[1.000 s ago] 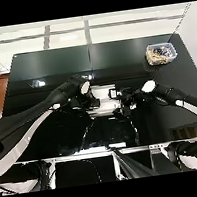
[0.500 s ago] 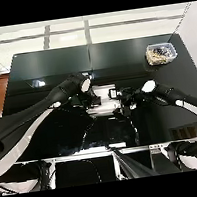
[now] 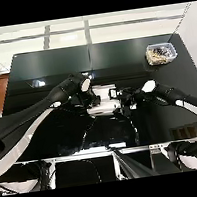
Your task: Fold the box and place the chain.
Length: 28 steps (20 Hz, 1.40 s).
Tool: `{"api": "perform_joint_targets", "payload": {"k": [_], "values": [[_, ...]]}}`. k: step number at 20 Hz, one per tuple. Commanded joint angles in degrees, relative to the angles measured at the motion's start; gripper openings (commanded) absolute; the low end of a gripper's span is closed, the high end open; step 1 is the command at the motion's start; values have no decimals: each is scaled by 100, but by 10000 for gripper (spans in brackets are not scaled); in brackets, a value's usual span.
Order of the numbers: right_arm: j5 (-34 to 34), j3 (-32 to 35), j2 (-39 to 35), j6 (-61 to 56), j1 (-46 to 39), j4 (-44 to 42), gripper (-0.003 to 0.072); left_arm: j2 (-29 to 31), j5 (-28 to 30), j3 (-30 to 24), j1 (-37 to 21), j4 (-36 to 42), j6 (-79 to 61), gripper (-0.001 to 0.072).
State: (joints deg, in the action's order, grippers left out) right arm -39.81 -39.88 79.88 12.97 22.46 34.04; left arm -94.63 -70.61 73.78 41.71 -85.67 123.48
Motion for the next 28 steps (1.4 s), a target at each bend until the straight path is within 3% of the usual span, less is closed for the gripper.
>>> {"api": "perform_joint_targets", "payload": {"k": [1, 8, 9, 10, 11, 18, 27, 28], "values": [[0, -4, 0, -2, 4, -17, 161, -4, 4, 7, 4, 109, -2, 30], [33, -4, 0, -7, 4, -74, 162, -4, -4, 7, 4, 111, -2, 30], [42, -4, 0, -17, 4, -85, 268, -4, -26, 7, 4, 109, -2, 30], [50, -7, 0, -114, 4, -87, 600, -4, -33, 7, 4, 109, -2, 30], [39, -13, -9, -280, 2, -66, 715, -4, -33, 7, 4, 109, -2, 30], [-704, -46, -1032, -1388, -273, 1556, 714, -4, -39, 7, 4, 109, -2, 31], [-656, -44, -975, -1246, -173, 1484, 712, -4, -37, 7, 4, 109, -2, 30], [-651, -44, -925, -1220, -118, 1475, 606, -4, -39, 7, 2, 109, -2, 30]]}}
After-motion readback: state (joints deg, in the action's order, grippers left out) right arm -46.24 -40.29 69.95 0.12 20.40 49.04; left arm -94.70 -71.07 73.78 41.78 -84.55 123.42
